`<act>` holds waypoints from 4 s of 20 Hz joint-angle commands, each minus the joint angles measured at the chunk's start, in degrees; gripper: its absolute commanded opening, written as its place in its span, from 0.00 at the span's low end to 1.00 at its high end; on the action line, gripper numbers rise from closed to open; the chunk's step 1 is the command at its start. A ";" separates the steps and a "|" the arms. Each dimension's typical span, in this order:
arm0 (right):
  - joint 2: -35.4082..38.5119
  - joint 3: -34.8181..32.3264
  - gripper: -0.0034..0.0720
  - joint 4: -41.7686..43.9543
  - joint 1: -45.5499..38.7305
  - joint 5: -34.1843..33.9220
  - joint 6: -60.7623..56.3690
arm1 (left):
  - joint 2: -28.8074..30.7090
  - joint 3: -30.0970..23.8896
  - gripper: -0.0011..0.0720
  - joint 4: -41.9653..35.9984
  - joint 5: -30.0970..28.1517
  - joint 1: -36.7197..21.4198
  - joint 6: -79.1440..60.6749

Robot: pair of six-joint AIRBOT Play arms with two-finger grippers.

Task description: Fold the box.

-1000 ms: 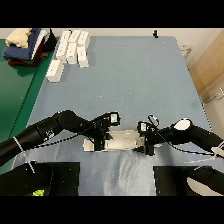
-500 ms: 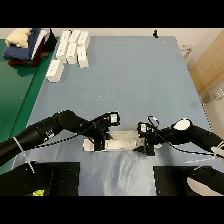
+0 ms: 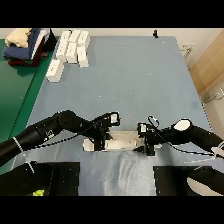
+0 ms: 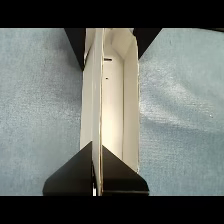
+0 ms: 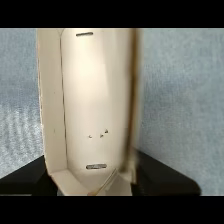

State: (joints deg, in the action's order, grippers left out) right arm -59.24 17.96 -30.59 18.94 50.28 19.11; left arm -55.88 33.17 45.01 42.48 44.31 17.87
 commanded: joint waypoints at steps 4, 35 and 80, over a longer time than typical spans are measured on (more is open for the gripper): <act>0.04 0.00 0.76 -0.04 0.07 0.02 -0.02 | 0.04 0.00 0.04 0.00 -0.04 -0.02 0.00; 0.04 0.00 0.76 -0.07 0.07 -0.02 -0.02 | 21.29 0.39 0.04 7.43 26.69 -4.28 63.23; 0.04 0.00 0.76 -0.07 0.07 -0.02 -0.02 | 7.45 16.61 0.40 4.13 25.86 -19.37 20.35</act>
State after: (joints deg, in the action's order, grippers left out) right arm -59.24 17.93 -30.65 18.94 50.22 19.11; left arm -52.95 50.89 41.45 67.09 24.77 47.97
